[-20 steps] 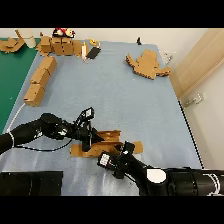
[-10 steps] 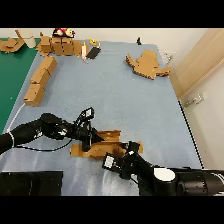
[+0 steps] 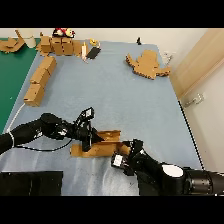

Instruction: Fold the box.

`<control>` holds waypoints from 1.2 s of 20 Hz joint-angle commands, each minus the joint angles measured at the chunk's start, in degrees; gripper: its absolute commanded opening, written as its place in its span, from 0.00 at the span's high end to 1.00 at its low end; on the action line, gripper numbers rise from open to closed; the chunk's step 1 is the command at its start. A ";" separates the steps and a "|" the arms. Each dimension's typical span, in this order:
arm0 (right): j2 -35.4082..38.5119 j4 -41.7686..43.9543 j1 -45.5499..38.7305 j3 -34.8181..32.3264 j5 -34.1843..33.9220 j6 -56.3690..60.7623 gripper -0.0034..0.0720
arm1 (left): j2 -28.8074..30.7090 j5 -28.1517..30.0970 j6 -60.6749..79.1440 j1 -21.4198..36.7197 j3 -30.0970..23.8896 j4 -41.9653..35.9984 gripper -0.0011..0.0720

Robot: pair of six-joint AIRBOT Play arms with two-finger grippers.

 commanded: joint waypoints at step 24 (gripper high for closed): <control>-19.19 70.40 -46.84 9.53 -1.20 -92.26 0.09 | -0.02 0.00 0.00 0.04 0.02 0.02 0.97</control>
